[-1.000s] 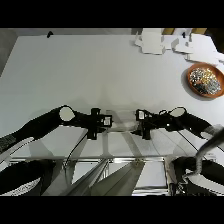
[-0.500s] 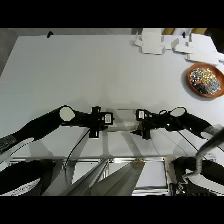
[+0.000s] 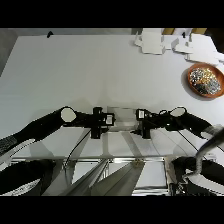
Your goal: Fold the box and place the chain.
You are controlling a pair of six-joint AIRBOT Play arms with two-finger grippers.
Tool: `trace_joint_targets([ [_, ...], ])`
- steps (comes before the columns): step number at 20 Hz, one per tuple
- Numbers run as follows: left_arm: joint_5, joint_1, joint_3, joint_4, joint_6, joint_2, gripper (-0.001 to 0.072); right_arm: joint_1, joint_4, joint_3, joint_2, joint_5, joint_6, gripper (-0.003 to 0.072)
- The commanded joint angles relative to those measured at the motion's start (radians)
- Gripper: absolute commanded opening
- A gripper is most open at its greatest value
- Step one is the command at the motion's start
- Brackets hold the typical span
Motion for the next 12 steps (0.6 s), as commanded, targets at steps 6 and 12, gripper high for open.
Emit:
trace_joint_targets([
  [6,-0.038,0.019,0.001,0.071,-0.256,0.037,0.0008,0.000,0.000,0.001,0.000,0.000,0.000,0.0401],
  [12,-0.196,0.216,0.001,0.410,-1.045,0.278,0.0006,0.000,0.000,0.001,0.000,0.000,0.000,0.0401],
])
